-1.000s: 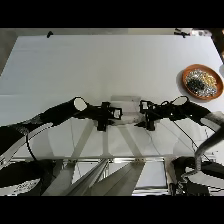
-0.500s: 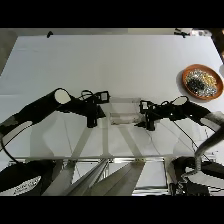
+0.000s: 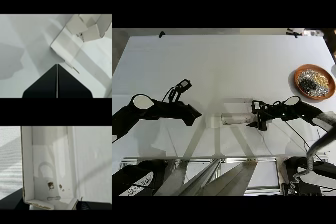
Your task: Fold the box and place the chain.
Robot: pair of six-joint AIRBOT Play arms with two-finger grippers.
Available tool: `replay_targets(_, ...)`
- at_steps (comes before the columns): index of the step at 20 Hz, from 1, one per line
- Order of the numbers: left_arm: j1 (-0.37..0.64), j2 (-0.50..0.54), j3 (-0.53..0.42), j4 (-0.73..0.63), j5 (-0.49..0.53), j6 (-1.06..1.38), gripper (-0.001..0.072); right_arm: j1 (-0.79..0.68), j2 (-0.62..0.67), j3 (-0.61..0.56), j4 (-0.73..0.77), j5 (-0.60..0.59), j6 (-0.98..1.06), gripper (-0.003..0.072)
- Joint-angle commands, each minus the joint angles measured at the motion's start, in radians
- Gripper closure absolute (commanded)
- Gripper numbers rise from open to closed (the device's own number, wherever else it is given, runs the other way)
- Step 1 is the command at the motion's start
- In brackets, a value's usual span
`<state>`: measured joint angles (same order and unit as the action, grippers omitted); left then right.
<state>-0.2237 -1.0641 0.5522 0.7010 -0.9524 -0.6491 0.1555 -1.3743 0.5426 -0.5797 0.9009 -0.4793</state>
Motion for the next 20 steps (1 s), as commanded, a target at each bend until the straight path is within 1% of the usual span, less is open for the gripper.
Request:
replay_targets(1, 0.030, -0.038, -0.041, -0.043, -0.005, -0.149, 0.0706, 0.001, 0.001, 0.000, 0.000, 0.000, 0.000, 0.0243)
replay_targets(4, 0.009, -0.127, -0.041, -0.134, 0.005, -0.141, 0.0706, 0.001, 0.001, 0.000, 0.000, 0.000, 0.000, 0.0243)
replay_targets(6, -0.029, -0.175, -0.040, -0.197, 0.032, -0.137, 0.0706, 0.001, 0.001, 0.000, 0.000, 0.000, 0.000, 0.0243)
replay_targets(8, -0.074, -0.211, -0.040, -0.219, 0.065, -0.138, 0.0707, 0.001, 0.001, 0.000, 0.000, 0.000, 0.000, 0.0243)
replay_targets(10, -0.097, -0.243, -0.040, -0.218, 0.087, -0.158, 0.0707, 0.001, 0.001, 0.000, 0.000, 0.000, 0.000, 0.0243)
replay_targets(13, -0.102, -0.264, -0.040, -0.215, 0.097, -0.187, 0.0707, 0.001, 0.001, 0.000, 0.000, 0.000, 0.000, 0.0243)
replay_targets(20, -0.110, -0.264, -0.040, -0.220, 0.101, -0.186, 0.0707, 0.001, 0.001, 0.000, 0.000, 0.000, 0.000, 0.0243)
